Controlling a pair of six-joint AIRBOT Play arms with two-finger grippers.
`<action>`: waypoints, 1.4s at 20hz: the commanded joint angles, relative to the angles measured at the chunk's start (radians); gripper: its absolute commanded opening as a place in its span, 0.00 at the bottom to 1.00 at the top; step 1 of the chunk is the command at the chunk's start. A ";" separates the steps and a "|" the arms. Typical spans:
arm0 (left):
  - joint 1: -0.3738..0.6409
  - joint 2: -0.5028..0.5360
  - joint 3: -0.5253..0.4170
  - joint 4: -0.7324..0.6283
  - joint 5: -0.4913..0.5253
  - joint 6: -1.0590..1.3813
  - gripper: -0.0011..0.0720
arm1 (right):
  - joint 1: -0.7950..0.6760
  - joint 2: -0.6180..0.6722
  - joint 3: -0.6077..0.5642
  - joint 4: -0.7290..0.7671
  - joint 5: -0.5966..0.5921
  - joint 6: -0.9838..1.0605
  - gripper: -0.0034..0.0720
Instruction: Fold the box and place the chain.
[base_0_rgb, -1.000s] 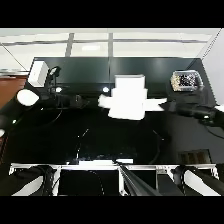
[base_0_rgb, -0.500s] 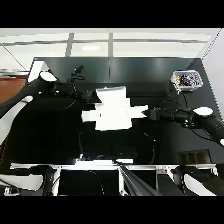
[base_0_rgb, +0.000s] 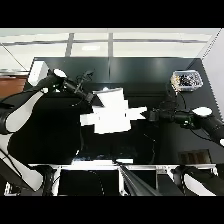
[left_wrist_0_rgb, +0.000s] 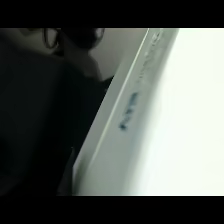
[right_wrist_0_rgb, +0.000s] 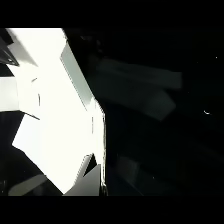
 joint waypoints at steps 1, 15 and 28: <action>-0.002 -0.034 0.056 0.085 -0.062 0.055 0.45 | 0.001 0.000 0.000 -0.001 0.003 0.005 0.06; -0.158 0.199 -0.121 0.074 0.188 0.186 0.04 | -0.075 0.005 0.333 -0.324 0.420 -0.121 0.99; -0.317 0.219 -0.179 0.179 0.436 0.512 0.05 | 0.207 0.003 0.182 -0.561 0.086 -0.378 0.98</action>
